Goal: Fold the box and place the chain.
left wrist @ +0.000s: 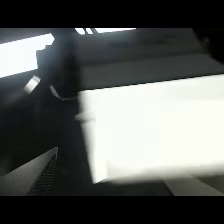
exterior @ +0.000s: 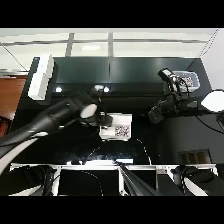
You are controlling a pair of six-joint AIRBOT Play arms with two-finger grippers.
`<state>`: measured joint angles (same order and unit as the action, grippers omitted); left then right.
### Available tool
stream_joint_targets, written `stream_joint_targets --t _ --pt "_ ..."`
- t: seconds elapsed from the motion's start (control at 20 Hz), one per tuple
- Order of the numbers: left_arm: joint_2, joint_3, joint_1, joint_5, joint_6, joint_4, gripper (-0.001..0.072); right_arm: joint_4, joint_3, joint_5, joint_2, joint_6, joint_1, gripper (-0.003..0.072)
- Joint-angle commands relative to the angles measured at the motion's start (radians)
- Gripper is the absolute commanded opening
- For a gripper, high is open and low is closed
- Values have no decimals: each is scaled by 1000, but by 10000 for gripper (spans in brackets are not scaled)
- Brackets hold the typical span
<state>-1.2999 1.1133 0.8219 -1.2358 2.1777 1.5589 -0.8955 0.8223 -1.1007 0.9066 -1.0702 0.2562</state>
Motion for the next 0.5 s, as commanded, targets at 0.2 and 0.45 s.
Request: stream_joint_targets --t 0.2,0.45 --pt "306 -100 -348 -140 -564 -69 715 -74 0 -45 0 -1 -15 279" --pt "327 -390 -618 57 -1344 -739 710 -82 0 -43 0 -24 -19 279"
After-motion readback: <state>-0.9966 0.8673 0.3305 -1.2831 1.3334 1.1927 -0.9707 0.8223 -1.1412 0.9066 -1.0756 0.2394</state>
